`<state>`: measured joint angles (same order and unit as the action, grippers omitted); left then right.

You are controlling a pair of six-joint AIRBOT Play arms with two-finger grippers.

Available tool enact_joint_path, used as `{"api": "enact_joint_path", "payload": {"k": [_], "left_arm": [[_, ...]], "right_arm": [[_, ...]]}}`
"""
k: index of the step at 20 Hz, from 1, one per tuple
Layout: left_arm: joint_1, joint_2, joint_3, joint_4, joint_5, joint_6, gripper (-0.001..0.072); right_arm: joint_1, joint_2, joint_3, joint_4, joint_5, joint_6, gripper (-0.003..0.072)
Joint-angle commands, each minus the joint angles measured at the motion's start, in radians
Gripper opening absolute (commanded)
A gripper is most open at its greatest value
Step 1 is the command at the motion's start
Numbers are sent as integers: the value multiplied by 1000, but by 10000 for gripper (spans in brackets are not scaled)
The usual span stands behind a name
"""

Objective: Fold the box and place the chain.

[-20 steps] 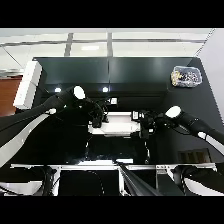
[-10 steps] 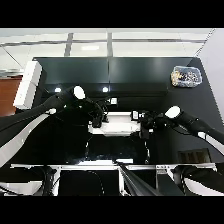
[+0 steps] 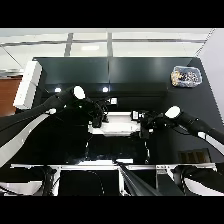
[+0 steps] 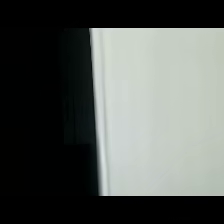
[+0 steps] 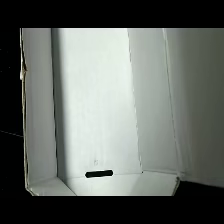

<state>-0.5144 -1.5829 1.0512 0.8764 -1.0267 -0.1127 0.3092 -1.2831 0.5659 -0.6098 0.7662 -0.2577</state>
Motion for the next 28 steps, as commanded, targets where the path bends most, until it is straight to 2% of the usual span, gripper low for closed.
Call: {"api": "enact_joint_path", "payload": {"k": [1,4,7,18,27,28], "left_arm": [[0,0,0,0,-2,0,25],[0,0,0,0,-3,0,26],[0,0,0,0,-4,0,26],[0,0,0,0,-3,0,26],[0,0,0,0,5,-11,26],[0,1,0,0,12,-18,30]], "right_arm": [[17,-3,0,-24,-13,16,694],[44,-6,-1,-74,-19,34,694],[32,-6,0,-45,-46,56,694],[9,-6,2,-34,9,15,694],[11,-6,2,-35,3,16,693],[11,-6,2,-35,4,16,646]]}}
